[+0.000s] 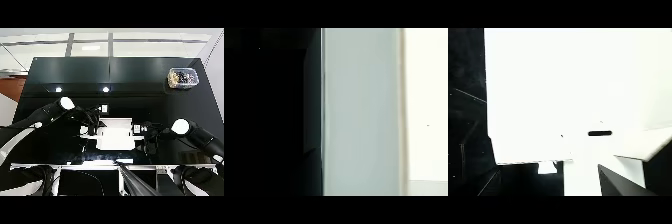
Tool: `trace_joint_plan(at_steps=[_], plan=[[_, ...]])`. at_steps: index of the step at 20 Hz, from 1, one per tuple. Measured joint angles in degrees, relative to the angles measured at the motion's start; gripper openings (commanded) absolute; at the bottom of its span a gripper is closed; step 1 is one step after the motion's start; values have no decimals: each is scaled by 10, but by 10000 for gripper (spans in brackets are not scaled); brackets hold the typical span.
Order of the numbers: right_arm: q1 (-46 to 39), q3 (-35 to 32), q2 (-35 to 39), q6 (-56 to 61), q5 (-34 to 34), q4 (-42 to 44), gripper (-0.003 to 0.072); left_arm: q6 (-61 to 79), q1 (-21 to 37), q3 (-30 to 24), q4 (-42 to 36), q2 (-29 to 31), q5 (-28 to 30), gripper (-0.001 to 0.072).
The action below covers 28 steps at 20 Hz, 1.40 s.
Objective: Fold the box and place the chain.
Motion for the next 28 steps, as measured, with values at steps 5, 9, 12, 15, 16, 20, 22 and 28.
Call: trace_joint_plan(at_steps=[5,9,12,15,16,20,22,28], plan=[[37,0,-16,0,-12,5,701,0,0,0,1,0,1,31],[59,0,-26,0,-42,6,700,0,0,0,1,0,1,31],[69,0,-29,19,-55,8,700,0,0,0,1,0,1,31],[72,8,-29,85,-56,-7,700,0,0,0,1,0,1,31],[72,11,-28,102,-54,-11,701,0,0,0,0,0,1,31],[73,25,-16,141,-54,-21,700,0,0,0,1,0,1,31],[73,32,-9,149,-59,-23,700,0,0,0,1,0,1,31],[73,42,9,161,-100,-26,701,-1,0,0,1,0,1,31]])
